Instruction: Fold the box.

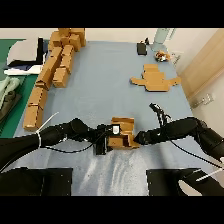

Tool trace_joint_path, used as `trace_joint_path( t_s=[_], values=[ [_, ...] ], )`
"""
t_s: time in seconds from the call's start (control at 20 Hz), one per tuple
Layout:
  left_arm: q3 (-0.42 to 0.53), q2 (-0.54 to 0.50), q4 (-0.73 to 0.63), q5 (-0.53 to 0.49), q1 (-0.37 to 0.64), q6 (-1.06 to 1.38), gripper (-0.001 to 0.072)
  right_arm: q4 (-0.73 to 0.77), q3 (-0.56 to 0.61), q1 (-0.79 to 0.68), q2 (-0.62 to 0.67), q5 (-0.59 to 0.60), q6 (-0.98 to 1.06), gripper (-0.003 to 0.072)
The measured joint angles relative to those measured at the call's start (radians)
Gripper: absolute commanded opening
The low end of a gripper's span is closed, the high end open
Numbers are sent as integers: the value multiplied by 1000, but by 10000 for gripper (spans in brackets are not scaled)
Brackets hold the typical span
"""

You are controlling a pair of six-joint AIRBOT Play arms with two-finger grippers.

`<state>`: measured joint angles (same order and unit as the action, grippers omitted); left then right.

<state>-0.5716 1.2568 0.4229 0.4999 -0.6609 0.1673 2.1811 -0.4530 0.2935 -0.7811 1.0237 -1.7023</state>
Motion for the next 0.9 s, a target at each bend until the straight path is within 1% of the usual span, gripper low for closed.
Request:
trace_joint_path(
  t_s=[0.05, 0.15, 0.55, 0.7, 0.9],
  values=[
    [0, 0, 0, 0, 0, 0, 604, 3, 0, 1, -2, -2, 0, 390],
    [0, 0, 0, 0, 0, 0, 605, 8, 0, 5, -17, -6, 0, 530],
    [0, 0, 0, 0, 0, 0, 605, 16, -22, 100, -111, -83, 15, 516],
    [0, 0, 0, 0, 0, -1, 604, -23, -43, 133, -139, -102, 69, 516],
    [0, 0, -1, 0, 0, 0, 604, -120, -69, 185, -160, -114, 170, 516]
  ],
)
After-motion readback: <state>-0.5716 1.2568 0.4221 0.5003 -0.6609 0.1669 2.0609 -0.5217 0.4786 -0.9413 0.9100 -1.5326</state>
